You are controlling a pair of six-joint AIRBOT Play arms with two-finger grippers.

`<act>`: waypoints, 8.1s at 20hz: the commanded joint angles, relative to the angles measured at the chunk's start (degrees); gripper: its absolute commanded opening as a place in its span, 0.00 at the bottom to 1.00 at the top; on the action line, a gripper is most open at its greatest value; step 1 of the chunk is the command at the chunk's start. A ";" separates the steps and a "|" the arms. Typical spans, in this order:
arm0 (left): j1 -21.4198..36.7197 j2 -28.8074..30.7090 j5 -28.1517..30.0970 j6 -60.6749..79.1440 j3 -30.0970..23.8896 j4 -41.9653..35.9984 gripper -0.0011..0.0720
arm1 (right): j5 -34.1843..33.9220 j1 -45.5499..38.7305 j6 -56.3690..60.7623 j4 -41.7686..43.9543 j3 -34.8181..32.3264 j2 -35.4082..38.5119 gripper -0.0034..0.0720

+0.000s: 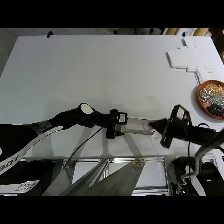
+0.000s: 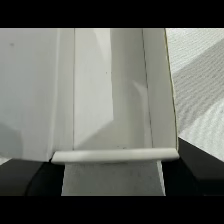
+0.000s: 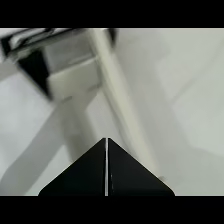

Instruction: Fold the box and place the chain.

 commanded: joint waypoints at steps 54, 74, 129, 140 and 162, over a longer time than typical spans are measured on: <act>0.02 0.00 0.00 0.00 0.00 0.00 0.49 | -11.02 5.38 -30.49 -2.16 -3.39 -20.68 0.64; 0.02 0.00 0.02 0.00 0.00 0.00 0.49 | -3.04 2.49 34.60 -29.68 10.14 -14.43 0.06; 0.02 0.00 -0.66 0.00 0.00 0.00 0.49 | 12.52 -5.62 51.23 -16.04 9.09 -24.37 0.44; 0.02 0.00 -0.66 0.00 0.00 0.00 0.49 | 6.45 3.26 61.05 -17.35 9.11 -24.39 0.59; 0.02 0.00 -0.66 0.00 0.00 0.00 0.49 | -6.21 32.02 109.87 -45.44 14.16 -36.96 0.46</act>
